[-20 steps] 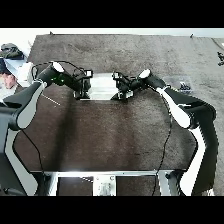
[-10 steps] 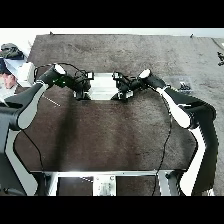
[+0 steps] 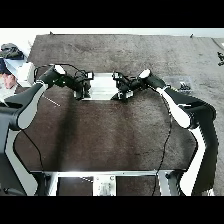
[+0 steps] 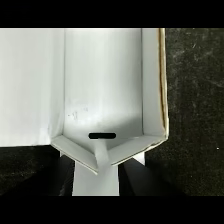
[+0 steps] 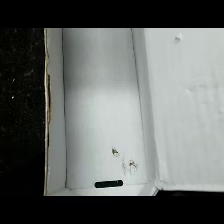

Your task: Fold the box and place the chain.

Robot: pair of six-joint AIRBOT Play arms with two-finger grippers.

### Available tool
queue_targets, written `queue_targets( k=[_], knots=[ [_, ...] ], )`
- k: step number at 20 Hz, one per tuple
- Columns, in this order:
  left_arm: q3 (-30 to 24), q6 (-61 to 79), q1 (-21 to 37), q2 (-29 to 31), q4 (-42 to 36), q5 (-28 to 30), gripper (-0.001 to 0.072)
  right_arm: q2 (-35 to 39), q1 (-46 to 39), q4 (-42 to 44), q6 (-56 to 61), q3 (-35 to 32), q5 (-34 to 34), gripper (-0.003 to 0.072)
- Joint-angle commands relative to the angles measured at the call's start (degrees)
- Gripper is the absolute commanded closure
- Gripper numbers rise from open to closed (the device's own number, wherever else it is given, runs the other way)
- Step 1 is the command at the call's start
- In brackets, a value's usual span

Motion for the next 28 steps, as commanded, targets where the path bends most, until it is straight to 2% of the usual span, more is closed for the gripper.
queue_targets(
  k=[1,3,5,6,19,20,21,22,27,28],
  knots=[
    [0.0,0.0,0.0,0.0,-0.9,-0.2,0.0425,0.0,0.0,0.0,0.0,0.0,0.0,0.0412],
    [0.0,0.0,0.0,0.0,-3.2,-0.2,0.0425,0.0,0.0,0.0,0.0,0.0,0.0,0.0412],
    [-0.1,0.1,0.0,0.0,-8.7,-0.4,0.0432,0.0,0.0,0.0,0.0,0.0,0.0,0.0412],
    [-0.2,0.4,0.0,0.0,-10.4,-0.4,0.0544,0.0,0.0,0.0,0.0,0.0,0.0,0.0412],
    [-0.5,2.0,0.0,-1.9,-14.3,-1.8,0.0514,0.0,0.0,0.0,0.0,0.0,0.0,0.0412],
    [-0.5,2.0,0.0,-1.9,-14.3,-1.9,0.0418,0.0,0.0,0.0,0.0,0.0,0.0,0.0412],
    [-0.5,2.0,0.0,-1.9,-14.3,-1.8,0.0149,0.0,0.0,0.0,0.0,0.0,0.0,0.0412],
    [-0.5,1.9,0.0,-1.9,-14.3,-1.8,0.0098,0.0,0.0,0.0,0.0,0.0,0.0,0.0412],
    [-0.5,1.4,0.2,-1.9,-12.7,-1.8,0.0099,0.0,0.0,0.0,0.0,0.0,0.0,0.0412],
    [-0.5,0.8,0.3,-1.9,-11.6,-1.8,0.0125,0.0,0.0,0.0,0.0,0.0,0.0,0.0412]
  ],
)
